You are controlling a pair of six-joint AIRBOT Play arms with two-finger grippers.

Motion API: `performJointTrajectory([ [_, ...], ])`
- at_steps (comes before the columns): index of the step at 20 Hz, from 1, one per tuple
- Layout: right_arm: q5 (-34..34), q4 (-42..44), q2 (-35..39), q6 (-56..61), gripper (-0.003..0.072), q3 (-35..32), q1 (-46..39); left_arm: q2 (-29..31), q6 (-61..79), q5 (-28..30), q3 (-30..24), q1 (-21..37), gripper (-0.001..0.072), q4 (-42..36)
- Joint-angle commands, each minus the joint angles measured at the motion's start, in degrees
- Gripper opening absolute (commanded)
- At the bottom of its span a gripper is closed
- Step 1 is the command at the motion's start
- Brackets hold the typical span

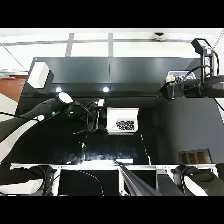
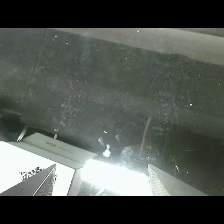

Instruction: Fold the box and place the chain.

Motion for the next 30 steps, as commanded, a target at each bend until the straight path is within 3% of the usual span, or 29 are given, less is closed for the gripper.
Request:
performJointTrajectory([
  [1, 0.0, 0.0, 0.0, 0.0, 0.0704, 0.0, 0.0, 0.0, -0.6, 1.4, 0.0, -1.3, 0.0708, -0.2],
  [14, 0.0, 0.0, 0.0, 0.0, 0.0704, 0.0, 0.0, -0.1, -2.7, 3.8, 0.0, -1.5, 0.0703, -2.8],
  [16, 0.0, 0.0, 0.0, 0.0, 0.0704, 0.0, 0.0, -0.1, -2.7, 3.7, 0.0, -1.5, 0.0633, -2.7],
  [18, 0.0, 0.0, 0.0, 0.0, 0.0704, 0.0, 0.0, -0.1, -2.6, 3.2, 0.0, -1.5, 0.0423, -2.5],
  [20, 0.0, 0.0, 0.0, 0.0, 0.0704, 0.0, 0.0, -0.1, -2.7, 2.9, 0.0, -1.5, 0.0351, -1.7],
  [30, 1.5, 2.6, -0.1, 0.0, 0.0704, 0.0, 0.1, 0.5, -6.3, 3.2, 0.0, -1.4, 0.0347, 2.8],
])
